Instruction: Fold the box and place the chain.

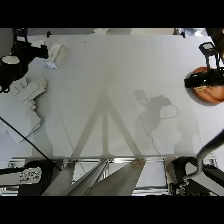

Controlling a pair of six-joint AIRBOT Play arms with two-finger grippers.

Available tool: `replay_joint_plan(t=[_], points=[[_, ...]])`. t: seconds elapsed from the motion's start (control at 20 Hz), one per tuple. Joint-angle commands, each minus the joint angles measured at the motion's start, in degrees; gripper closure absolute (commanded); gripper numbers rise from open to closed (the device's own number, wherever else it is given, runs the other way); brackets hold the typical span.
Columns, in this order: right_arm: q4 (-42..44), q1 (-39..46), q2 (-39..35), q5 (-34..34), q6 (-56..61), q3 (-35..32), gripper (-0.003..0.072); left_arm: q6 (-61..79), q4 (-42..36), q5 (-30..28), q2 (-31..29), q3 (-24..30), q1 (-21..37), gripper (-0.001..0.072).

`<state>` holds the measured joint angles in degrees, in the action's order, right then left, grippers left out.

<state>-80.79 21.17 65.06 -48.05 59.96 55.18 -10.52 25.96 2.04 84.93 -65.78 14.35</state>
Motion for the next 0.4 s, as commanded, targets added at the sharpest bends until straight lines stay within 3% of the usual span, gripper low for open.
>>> replay_joint_plan(t=[0.0, 0.35], points=[[0.0, 0.04, -0.02, -0.02, 0.02, 0.07, 0.0675, -0.02, -0.44, 1.46, -7.21, 0.02, -0.02, 0.0005], [0.0, 0.04, -0.02, -0.02, 0.02, 0.07, 0.0675, -3.96, -3.48, 7.45, -15.98, 0.02, -0.11, 0.0006]])
